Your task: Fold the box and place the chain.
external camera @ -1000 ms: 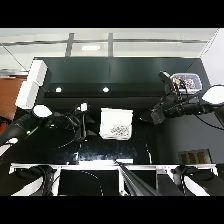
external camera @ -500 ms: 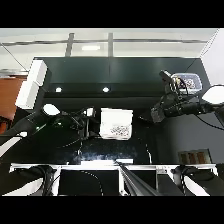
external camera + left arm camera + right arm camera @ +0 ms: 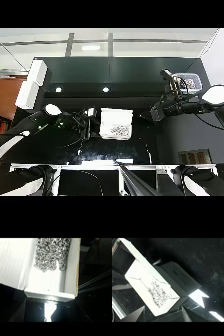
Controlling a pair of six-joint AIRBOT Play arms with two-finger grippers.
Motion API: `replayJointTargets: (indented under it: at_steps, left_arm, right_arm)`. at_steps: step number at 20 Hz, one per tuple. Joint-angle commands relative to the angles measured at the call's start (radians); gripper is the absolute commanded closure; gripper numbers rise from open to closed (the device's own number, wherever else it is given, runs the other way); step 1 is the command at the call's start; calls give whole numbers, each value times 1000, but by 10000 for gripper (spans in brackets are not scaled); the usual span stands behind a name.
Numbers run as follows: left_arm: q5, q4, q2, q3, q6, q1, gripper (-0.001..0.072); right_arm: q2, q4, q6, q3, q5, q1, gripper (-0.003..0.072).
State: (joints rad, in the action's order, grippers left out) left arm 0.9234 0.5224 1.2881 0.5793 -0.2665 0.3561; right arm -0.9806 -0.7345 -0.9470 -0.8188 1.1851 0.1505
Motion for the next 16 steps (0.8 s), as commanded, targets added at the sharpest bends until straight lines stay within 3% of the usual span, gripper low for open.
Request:
replayJointTargets:
  at_steps: [1,12,16]
  left_arm:
    - [-8,-1,12,4,0,26,6]
    - [-53,-7,14,9,11,61,6]
    - [-49,69,14,53,13,60,7]
  right_arm:
    - [1,0,0,-1,-1,1,147]
    - [1,1,0,-1,4,2,147]
    - [1,1,0,-1,13,2,147]
